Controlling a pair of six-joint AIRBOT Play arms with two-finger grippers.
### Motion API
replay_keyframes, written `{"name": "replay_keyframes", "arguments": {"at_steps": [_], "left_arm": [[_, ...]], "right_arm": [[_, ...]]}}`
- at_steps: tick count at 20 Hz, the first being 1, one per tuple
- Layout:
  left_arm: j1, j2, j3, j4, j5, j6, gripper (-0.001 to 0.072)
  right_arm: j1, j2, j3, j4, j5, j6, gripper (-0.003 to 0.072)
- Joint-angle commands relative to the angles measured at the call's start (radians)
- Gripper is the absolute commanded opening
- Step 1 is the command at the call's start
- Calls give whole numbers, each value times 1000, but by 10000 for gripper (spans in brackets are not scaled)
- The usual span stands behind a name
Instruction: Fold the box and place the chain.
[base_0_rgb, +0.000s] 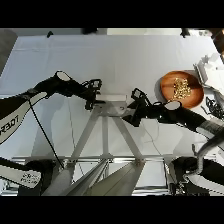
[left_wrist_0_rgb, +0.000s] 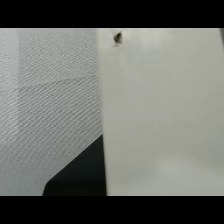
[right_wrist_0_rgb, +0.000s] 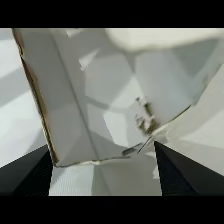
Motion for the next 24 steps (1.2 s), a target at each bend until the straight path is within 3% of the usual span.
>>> {"name": "replay_keyframes", "arguments": {"at_steps": [1, 10, 15, 18, 24], "left_arm": [[1, -1, 1, 0, 0, 0, 13], [1, -1, 1, 0, 0, 0, 13], [1, -1, 1, 0, 0, 0, 13], [1, -1, 1, 0, 0, 0, 13], [1, -1, 1, 0, 0, 0, 13]], "right_arm": [[0, -2, 55, -121, -4, 8, 698], [0, -26, 109, -283, 23, 54, 698], [-45, -119, 196, -314, 137, 46, 698], [-57, -124, 225, -369, 146, 41, 698], [-79, -168, 258, -352, 259, -96, 698]]}}
